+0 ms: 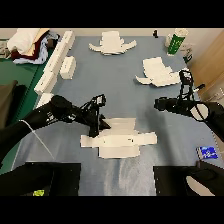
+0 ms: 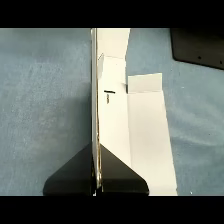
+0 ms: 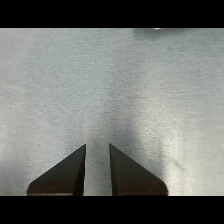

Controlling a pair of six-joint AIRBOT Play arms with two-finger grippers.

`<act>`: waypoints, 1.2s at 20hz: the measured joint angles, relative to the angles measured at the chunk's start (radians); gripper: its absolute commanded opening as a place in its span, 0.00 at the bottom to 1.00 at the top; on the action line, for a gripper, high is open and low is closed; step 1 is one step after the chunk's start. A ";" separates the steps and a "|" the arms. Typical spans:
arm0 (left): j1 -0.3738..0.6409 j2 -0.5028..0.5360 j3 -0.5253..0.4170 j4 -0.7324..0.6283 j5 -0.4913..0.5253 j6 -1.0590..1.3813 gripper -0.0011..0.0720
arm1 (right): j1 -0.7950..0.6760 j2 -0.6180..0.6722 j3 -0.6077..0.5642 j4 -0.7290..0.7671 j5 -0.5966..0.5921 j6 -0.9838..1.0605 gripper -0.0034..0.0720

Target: Fold the box.

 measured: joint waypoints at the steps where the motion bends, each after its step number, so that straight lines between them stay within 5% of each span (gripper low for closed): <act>1: 0.004 -0.002 0.002 -0.003 -0.008 0.000 0.03 | 0.000 0.000 0.000 0.000 0.000 0.000 0.34; 24: 0.010 -0.057 -0.023 0.002 -0.071 -0.008 0.03 | 0.000 0.000 0.000 0.000 0.000 -0.002 0.34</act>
